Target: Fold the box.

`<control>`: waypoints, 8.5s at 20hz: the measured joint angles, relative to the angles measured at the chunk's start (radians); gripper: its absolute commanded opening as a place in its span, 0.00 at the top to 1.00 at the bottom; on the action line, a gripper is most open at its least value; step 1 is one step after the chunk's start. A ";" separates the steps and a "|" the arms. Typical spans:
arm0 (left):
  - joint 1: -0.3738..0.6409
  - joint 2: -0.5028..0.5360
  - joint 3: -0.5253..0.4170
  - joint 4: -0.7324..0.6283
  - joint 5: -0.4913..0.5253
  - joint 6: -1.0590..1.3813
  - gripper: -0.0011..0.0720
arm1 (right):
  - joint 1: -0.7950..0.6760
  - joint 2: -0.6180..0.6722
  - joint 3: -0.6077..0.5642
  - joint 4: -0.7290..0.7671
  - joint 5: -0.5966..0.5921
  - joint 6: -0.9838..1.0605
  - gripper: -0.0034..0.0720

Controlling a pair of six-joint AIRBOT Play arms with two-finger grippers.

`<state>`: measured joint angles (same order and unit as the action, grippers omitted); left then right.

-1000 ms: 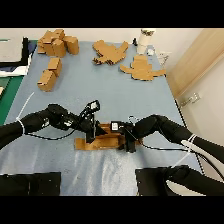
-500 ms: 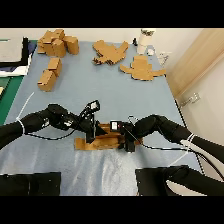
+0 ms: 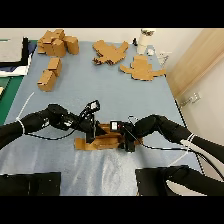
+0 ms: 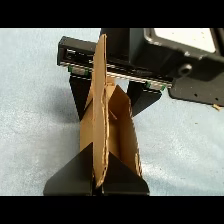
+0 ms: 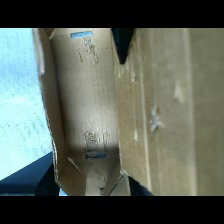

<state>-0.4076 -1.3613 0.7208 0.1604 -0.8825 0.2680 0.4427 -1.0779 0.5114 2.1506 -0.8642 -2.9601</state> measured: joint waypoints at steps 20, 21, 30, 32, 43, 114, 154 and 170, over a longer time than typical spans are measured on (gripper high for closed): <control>0.000 0.000 0.000 -0.010 0.010 0.002 0.96 | 0.000 0.000 0.000 0.000 -0.002 0.000 0.32; 0.000 0.000 0.000 -0.010 0.010 0.000 0.90 | 0.000 0.000 0.000 0.000 -0.001 0.000 0.32; 0.050 0.074 0.000 0.054 0.007 -0.201 0.32 | 0.000 0.000 0.000 0.000 -0.002 0.000 0.32; 0.064 0.116 0.000 0.134 -0.012 -0.290 0.33 | 0.000 0.000 0.000 0.000 -0.002 0.000 0.32; 0.041 0.269 0.000 0.425 -0.279 -1.063 0.97 | 0.000 0.000 0.000 0.001 -0.002 0.000 0.32; -0.097 0.241 -0.253 0.179 0.297 -0.051 0.60 | 0.000 0.000 0.000 -0.008 -0.001 0.000 0.32; -0.142 0.206 -0.250 -0.031 0.332 0.080 0.97 | 0.000 0.000 0.000 -0.008 -0.002 0.002 0.32; 0.079 0.628 -0.262 0.731 0.080 -1.358 0.97 | 0.000 0.000 0.000 -0.008 -0.002 0.001 0.32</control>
<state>-0.3283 -0.7338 0.4587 0.8913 -0.8021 -1.0901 0.4427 -1.0775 0.5117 2.1429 -0.8658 -2.9593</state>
